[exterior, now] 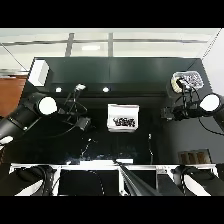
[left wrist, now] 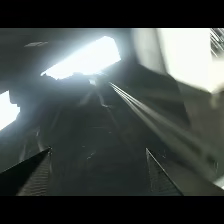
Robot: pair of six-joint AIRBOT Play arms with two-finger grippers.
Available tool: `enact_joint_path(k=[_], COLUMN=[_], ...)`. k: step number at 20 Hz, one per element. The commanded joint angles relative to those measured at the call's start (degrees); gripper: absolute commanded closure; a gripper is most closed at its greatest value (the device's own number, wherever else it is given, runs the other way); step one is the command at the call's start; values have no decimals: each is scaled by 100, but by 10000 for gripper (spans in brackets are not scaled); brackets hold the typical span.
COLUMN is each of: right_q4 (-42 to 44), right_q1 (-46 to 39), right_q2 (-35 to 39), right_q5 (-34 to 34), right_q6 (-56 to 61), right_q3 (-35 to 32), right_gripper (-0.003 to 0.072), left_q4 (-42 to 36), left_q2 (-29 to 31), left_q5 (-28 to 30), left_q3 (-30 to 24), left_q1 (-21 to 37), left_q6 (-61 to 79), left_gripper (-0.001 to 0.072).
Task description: Fold the box and place the chain.
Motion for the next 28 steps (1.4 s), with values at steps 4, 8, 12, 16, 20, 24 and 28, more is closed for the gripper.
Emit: enact_joint_path(k=[4, 8, 12, 16, 20, 24, 28], right_q4=[166, 170, 177, 197, 278, 315, 315], right_q1=[-2, 0, 0, 0, 0, 24, 24], right_q2=[2, 2, 2, 2, 2, 2, 0], right_q5=[48, 105, 136, 136, 111, 109, 109], right_q6=[31, 92, 94, 94, 94, 92, 92], right_q3=[-4, -4, -4, -4, -4, -4, -4], right_gripper=[424, 423, 423, 424, 424, 424, 424], left_q4=[-1071, -1650, -3220, -3233, -3364, -3654, -3746], left_q2=[-243, -756, -1419, -1993, -2179, -2391, -2496], left_q5=[1429, 1561, 1399, 874, 1137, 1287, 1327], left_q3=[-518, -433, -264, -26, -9, 203, 354], left_q1=[-162, -236, 98, 498, 293, 254, 155], left_q6=[5543, 6955, 8000, 8900, 9189, 9162, 9165], left_gripper=[-8, -7, -7, -7, -8, -7, -7])
